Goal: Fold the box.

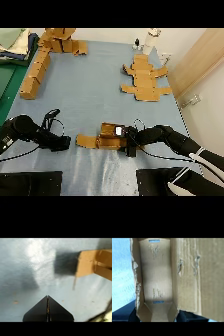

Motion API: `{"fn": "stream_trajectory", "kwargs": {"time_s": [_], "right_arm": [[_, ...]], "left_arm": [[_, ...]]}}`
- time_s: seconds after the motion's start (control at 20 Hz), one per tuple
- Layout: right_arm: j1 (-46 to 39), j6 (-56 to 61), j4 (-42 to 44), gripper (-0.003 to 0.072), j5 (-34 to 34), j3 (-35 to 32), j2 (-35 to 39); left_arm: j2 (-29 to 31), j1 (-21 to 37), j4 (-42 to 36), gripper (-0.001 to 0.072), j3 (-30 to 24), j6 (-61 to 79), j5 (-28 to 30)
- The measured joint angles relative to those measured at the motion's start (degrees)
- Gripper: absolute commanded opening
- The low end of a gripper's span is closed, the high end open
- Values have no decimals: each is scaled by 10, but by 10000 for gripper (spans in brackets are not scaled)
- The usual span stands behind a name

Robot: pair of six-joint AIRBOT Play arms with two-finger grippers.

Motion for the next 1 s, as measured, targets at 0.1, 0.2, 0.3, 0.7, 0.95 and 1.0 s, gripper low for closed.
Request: {"fn": "stream_trajectory", "kwargs": {"time_s": [0.1,0.2,0.3,0.7,0.95,1.0], "right_arm": [[0,0,0,513,0,0,0],[0,0,0,512,0,0,0],[0,0,0,513,0,0,0],[0,0,0,513,0,0,0],[0,0,0,513,0,0,0],[0,0,0,512,0,0,0]], "left_arm": [[-29,-6,-53,12,0,1,8],[-53,-23,-100,11,0,3,25],[-72,-45,-138,12,0,5,50],[-99,-96,-172,11,0,-15,117],[-33,-94,-79,11,0,-105,60],[-17,-88,-52,11,0,-130,49]]}}
